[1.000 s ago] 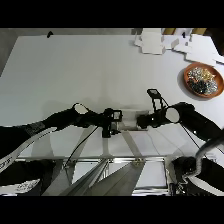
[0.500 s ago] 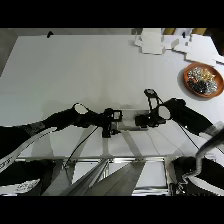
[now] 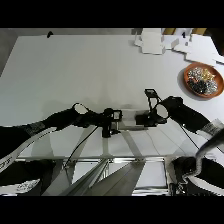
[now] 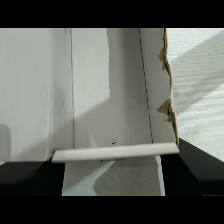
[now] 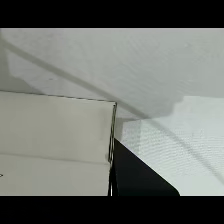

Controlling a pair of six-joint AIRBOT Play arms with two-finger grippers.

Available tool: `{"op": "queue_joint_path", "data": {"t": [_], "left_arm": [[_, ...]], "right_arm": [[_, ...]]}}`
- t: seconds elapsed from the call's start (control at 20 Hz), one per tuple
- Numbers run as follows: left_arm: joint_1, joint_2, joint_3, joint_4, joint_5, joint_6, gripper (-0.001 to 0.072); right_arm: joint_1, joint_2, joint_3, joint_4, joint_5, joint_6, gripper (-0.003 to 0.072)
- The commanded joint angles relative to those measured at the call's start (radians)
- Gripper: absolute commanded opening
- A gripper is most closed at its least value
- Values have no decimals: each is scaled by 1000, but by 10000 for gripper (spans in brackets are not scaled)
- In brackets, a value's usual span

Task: Fold the box and place the chain.

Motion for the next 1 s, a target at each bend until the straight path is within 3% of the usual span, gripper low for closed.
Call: {"op": "queue_joint_path", "data": {"t": [0.0, 0.1, 0.15, 0.2, 0.85, 0.95], "left_arm": [[-1, 0, 0, 0, 0, 0, 271], [-1, 0, 0, 0, 0, 0, 271], [-1, 1, 0, 0, 0, 0, 271], [-1, 1, 0, 0, 0, 0, 271], [-1, 0, 0, 0, 0, 0, 271], [-1, 0, 0, 0, 0, 0, 271]], "right_arm": [[1, -1, 2, 9, 17, 9, 22], [1, -1, 2, 6, 16, 8, 66], [1, -1, 2, 5, 12, 8, 216], [1, -1, 2, 0, 8, 8, 244], [29, -39, 1, -113, 6, 86, 192], [42, -51, 1, -113, 13, 98, 143]]}}
